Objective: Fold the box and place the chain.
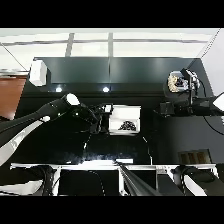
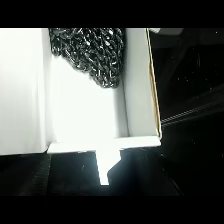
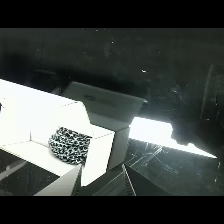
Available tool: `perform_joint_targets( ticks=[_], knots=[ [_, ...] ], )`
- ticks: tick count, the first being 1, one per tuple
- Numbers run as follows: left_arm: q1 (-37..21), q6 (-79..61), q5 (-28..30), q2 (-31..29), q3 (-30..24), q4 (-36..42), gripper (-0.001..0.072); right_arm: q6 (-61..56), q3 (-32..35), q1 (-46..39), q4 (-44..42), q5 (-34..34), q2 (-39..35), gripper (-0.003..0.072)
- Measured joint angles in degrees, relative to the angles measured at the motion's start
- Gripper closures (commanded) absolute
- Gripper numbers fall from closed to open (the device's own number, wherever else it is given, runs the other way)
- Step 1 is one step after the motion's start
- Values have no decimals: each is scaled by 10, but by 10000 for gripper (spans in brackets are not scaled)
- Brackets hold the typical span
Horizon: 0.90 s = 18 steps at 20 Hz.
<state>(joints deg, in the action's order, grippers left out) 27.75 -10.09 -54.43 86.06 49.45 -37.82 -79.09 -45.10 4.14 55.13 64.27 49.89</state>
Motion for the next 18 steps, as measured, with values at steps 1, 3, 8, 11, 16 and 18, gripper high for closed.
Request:
perform_joint_targets(
  ticks=[1, 3, 8, 11, 16, 18],
  knots=[
    [0, 2, 1, 0, 0, 2, -7, 0, 0, 0, 0, -1, 0, 360],
    [1, 2, 3, 1, 0, 12, -6, 0, 0, 0, 0, -2, 0, 360],
    [2, 3, 4, 1, 0, 25, -7, 0, 0, 0, 0, -4, 0, 360],
    [8, 3, 5, 2, 0, 28, -4, 0, 0, 0, 0, -5, 0, 360],
    [22, 1, 17, 6, 0, 31, 171, 0, 0, 0, 0, -23, 6, 212],
    [24, 2, 19, 7, 0, 31, 170, 0, 0, 4, -1, -44, 14, -34]
  ],
)
